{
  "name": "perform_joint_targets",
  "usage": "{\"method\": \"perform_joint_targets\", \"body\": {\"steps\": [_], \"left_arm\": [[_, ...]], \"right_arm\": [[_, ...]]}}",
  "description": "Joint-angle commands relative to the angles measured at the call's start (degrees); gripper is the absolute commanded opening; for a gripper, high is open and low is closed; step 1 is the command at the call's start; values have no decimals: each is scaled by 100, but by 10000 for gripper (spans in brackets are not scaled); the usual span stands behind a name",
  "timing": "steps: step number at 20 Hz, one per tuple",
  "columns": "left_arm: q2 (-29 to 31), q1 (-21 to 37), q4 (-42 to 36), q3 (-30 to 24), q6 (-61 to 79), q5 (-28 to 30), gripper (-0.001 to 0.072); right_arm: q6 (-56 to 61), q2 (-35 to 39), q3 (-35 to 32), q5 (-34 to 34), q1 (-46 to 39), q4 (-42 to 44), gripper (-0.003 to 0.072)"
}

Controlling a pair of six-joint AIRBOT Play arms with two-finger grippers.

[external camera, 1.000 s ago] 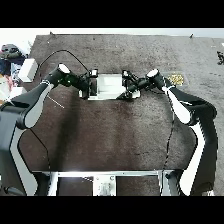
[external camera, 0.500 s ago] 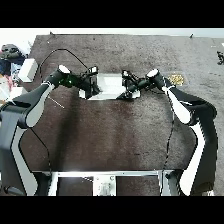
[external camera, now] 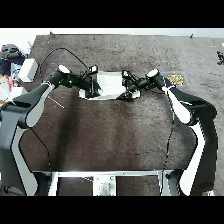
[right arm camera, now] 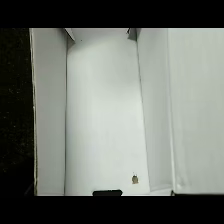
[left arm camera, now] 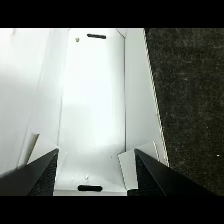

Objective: Fold the box and place the chain.

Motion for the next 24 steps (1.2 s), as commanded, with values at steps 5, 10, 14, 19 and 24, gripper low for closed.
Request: {"method": "perform_joint_targets", "body": {"steps": [5,10,14,19,24], "left_arm": [[-4,-2,17,-2,-4,0,709],[-4,39,179,0,-61,-31,414],[46,229,175,7,-59,-214,71],[417,448,153,39,-876,-428,10],[1003,745,656,22,-3545,315,6]], "right_arm": [[4,-4,-2,0,4,2,467],[4,-4,-2,0,4,2,467],[4,-4,-2,0,4,2,467],[4,-4,-2,0,4,2,467],[4,-4,-2,0,4,4,467]]}}
